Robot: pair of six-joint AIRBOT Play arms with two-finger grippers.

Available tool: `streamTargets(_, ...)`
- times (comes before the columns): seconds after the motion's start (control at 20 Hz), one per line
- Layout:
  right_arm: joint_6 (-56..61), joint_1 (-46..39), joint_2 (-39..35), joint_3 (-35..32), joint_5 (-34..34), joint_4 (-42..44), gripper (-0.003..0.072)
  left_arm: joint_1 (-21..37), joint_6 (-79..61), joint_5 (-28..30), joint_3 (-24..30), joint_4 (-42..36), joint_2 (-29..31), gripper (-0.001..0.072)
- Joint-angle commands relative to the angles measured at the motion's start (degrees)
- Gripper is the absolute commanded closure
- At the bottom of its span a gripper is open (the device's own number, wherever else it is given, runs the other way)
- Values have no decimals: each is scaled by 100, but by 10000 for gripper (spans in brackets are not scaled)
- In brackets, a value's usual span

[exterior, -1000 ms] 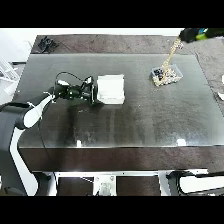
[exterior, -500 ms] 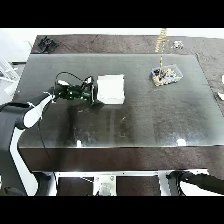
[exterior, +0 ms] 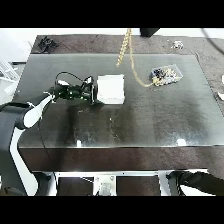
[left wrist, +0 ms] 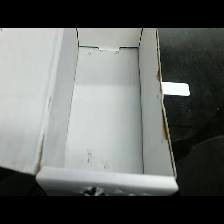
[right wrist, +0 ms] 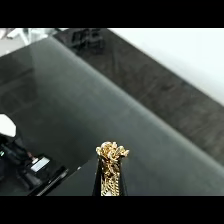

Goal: Fold the box and place the chain.

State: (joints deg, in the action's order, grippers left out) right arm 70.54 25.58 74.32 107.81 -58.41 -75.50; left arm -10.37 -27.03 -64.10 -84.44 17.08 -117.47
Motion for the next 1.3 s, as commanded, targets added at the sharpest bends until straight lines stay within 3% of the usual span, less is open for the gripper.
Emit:
streamTargets(0.0, 278, 90, 4, -798, 306, 107, 679, 4, -2, 0, -2, 0, -2, 409)
streamTargets(0.4, 278, 87, 181, -2531, 1628, 463, 680, 4, -2, 0, -2, 0, -2, 409)
streamTargets(0.8, 271, 87, 1193, -2999, 1814, 798, 678, 4, -2, 2, -2, 0, -2, 409)
streamTargets(0.85, 267, 87, 1377, -3003, 1812, 776, 586, 4, -2, 2, -2, 0, -2, 409)
streamTargets(0.9, 269, 74, 1495, -3003, 1808, 752, 320, 4, -2, 0, -2, 2, -2, 409)
streamTargets(0.95, 269, 50, 1534, -3003, 1805, 713, 110, 4, -2, 2, -2, 0, -2, 409)
streamTargets(1.25, 415, -433, 986, -3049, 1729, 310, 110, 4, -2, 0, -2, 0, -2, 409)
